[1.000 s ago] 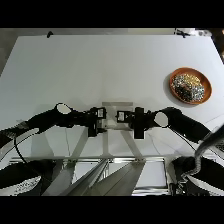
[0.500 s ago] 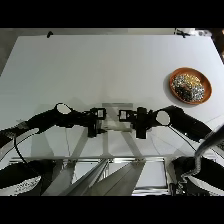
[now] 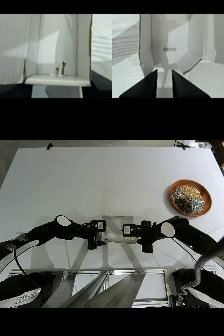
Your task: Fold the box and place the chain.
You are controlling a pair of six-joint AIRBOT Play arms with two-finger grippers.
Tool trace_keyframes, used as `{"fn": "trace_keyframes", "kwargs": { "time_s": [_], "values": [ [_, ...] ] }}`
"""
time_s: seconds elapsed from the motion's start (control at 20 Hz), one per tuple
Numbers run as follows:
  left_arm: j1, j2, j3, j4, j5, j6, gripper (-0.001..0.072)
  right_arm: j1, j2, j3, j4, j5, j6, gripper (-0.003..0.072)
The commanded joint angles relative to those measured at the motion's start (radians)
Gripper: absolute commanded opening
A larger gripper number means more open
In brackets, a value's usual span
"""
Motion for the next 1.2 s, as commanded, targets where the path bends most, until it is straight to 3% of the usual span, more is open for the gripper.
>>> {"fn": "trace_keyframes", "kwargs": {
  "time_s": [0.0,0.15,0.25,0.35,0.5,0.6,0.75,0.95,1.05,1.15],
  "values": [
    [0.000,0.001,0.000,0.001,-0.001,0.002,0.0143,-0.005,-0.001,0.001,-0.006,-0.013,-0.002,0.0231],
    [0.000,0.001,0.000,0.001,-0.004,0.002,0.0143,-0.043,0.000,0.001,-0.070,-0.011,-0.008,0.0255],
    [0.000,0.001,0.000,0.001,-0.004,0.002,0.0143,-0.081,0.005,0.001,-0.076,0.007,0.004,0.0477],
    [0.000,0.001,0.000,0.001,-0.004,0.002,0.0143,-0.084,0.009,0.001,-0.075,0.047,0.003,0.0533],
    [0.000,0.001,0.000,0.001,-0.004,0.002,0.0143,-0.042,0.008,0.001,-0.027,0.012,0.003,0.0521],
    [0.000,0.001,0.000,0.001,-0.004,0.002,0.0143,-0.002,0.008,0.001,0.017,-0.076,-0.002,0.0382],
    [0.000,0.001,0.000,0.001,-0.004,0.002,0.0143,0.025,0.008,0.001,0.024,-0.171,-0.001,0.0380],
    [0.000,0.001,0.000,0.001,-0.004,0.002,0.0143,0.034,0.007,0.001,0.057,-0.161,-0.001,0.0378],
    [0.000,0.001,0.000,0.001,-0.004,0.002,0.0143,0.058,0.006,0.001,0.061,-0.160,-0.001,0.0287],
    [0.000,0.001,0.000,0.001,-0.004,0.002,0.0143,0.080,0.000,0.001,0.065,-0.159,0.000,0.0286]
  ]
}}
